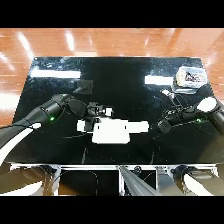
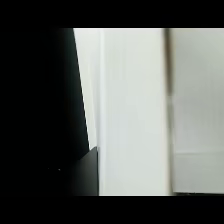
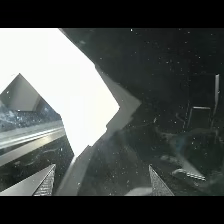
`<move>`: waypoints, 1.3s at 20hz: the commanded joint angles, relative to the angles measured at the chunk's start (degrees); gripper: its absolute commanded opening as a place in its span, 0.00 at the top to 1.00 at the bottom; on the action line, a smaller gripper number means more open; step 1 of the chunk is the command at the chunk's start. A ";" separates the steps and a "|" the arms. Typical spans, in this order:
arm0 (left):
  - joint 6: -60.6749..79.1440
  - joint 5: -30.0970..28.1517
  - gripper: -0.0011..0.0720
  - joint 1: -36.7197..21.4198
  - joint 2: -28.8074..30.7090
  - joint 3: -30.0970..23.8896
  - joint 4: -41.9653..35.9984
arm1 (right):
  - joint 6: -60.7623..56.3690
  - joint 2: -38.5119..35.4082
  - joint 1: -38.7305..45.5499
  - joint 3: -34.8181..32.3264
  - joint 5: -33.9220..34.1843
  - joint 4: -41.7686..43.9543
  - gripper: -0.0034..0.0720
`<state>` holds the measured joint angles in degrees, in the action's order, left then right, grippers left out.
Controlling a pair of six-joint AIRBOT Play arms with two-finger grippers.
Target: Fold the box and place the chain.
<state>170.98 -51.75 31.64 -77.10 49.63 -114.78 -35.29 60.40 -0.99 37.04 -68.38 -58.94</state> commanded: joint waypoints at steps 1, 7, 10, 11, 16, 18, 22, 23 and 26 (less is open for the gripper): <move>-0.42 2.05 0.96 -0.83 0.13 0.04 -1.07 | 2.47 0.00 -0.09 -0.04 0.46 -0.07 0.02; -0.44 2.93 0.96 -3.02 0.07 -0.04 -2.91 | 20.24 0.00 -1.97 0.00 0.94 5.64 0.02; -0.44 2.97 0.96 -3.02 -0.15 -0.04 -2.91 | 24.92 -0.02 -5.57 1.18 4.81 10.40 0.02; -0.46 3.04 0.96 -3.02 -0.20 -0.04 -2.91 | 26.32 0.00 -6.80 1.46 5.44 10.27 0.02; -0.46 3.04 0.96 -3.04 -0.33 -0.04 -2.89 | 28.50 0.24 -16.06 -0.76 6.32 3.78 0.02; -0.63 2.84 0.96 -3.02 -0.33 -0.04 -2.91 | 28.79 0.90 -20.63 -4.02 9.99 2.82 0.02; -0.63 2.71 0.96 -3.02 -0.33 -0.04 -2.89 | 33.05 1.33 -27.17 -8.04 25.29 1.49 0.02; -0.63 2.73 0.96 -3.02 -0.33 -0.04 -2.89 | 33.27 1.38 -28.17 -8.04 26.64 1.86 0.02; -0.63 2.80 0.96 -3.02 -0.33 -0.04 -2.89 | 34.53 2.60 -30.40 -8.46 29.64 3.10 0.02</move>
<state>170.34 -48.86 28.64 -77.41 49.58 -117.69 -2.55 62.19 -28.64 29.52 -44.88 -56.55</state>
